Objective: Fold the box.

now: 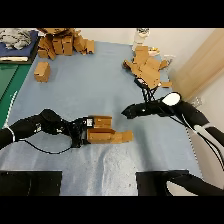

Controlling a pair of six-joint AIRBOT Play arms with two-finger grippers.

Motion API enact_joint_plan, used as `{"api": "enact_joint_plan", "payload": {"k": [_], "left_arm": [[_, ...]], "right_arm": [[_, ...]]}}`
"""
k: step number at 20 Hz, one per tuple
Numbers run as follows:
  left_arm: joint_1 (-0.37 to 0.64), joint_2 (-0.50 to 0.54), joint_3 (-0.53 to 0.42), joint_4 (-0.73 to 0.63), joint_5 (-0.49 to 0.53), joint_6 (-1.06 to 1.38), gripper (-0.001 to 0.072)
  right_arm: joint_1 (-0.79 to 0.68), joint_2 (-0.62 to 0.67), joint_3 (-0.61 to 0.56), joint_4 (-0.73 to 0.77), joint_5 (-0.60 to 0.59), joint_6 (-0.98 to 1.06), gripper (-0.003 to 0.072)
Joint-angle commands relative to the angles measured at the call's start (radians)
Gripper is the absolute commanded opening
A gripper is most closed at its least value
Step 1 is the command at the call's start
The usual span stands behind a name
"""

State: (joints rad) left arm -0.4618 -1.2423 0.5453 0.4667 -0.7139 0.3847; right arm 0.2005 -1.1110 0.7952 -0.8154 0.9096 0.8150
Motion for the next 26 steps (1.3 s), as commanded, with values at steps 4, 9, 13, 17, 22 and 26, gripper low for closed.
{"api": "enact_joint_plan", "payload": {"k": [4,9,13,17,22,26], "left_arm": [[0.000,0.000,0.000,0.000,0.000,0.000,0.0507],[0.000,0.000,0.000,0.000,0.000,0.000,0.0507],[0.000,0.000,0.000,0.000,0.000,0.000,0.0507],[0.000,0.000,0.000,0.000,0.000,0.000,0.0507],[0.000,0.000,0.000,0.000,0.000,0.000,0.0507],[0.000,0.000,0.000,0.000,0.000,0.000,0.0507]], "right_arm": [[0.235,0.199,-0.172,-0.336,-0.006,-0.077,0.0007],[0.350,0.212,-0.292,-0.333,-0.135,-0.233,0.0464],[0.350,0.151,-0.292,-0.285,-0.213,-0.330,0.0464],[0.350,0.138,-0.290,-0.240,-0.269,-0.355,0.0464],[0.350,0.130,-0.290,-0.171,-0.301,-0.443,0.0464],[0.350,0.081,-0.287,-0.168,-0.335,-0.481,0.0463]]}}
